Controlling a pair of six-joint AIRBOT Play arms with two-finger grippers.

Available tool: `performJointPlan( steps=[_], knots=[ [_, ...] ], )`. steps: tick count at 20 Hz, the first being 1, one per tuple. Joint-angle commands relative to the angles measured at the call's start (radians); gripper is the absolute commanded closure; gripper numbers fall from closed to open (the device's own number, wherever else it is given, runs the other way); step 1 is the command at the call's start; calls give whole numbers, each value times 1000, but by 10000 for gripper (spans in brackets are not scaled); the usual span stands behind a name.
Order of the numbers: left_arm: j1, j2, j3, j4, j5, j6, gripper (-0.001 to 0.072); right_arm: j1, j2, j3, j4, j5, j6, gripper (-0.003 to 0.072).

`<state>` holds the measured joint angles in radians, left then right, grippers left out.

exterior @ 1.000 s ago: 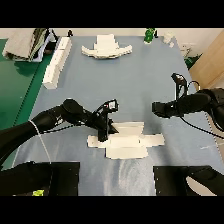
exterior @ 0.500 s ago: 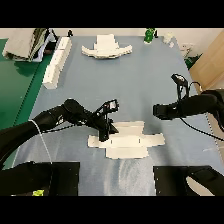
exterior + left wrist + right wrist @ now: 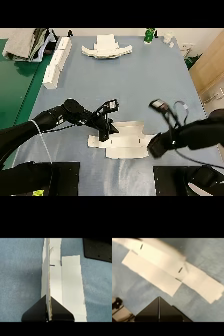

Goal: Fold the box.

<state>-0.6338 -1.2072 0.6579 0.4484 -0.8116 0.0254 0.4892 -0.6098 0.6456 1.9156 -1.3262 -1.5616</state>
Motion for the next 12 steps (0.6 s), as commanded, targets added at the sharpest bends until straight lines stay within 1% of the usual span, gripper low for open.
performJointPlan(
  steps=[1, 2, 3, 4, 6, 8, 9, 12],
  knots=[
    [0, 0, 0, 1, -1, 0, 696, 333, -9, -86, -97, 23, -111, 590],
    [0, 0, 0, 1, -1, 0, 696, 415, -33, -102, -174, 57, -141, 291],
    [0, 0, 0, 1, -1, 0, 696, 483, -61, -112, -265, 103, -149, 46],
    [0, 0, 0, 1, -1, 1, 696, 536, -94, -116, -352, 154, -149, -34],
    [0, 0, 0, 1, -1, 0, 696, 584, -162, -116, -445, 251, -149, -34],
    [0, 0, 0, 1, -1, 0, 696, 584, -230, -116, -471, 331, -149, -34],
    [0, 0, 0, 0, -1, 1, 696, 584, -262, -116, -488, 362, -149, -34],
    [0, 0, 0, 1, -1, 0, 696, 584, -329, -116, -549, 407, -109, -34]
  ],
)
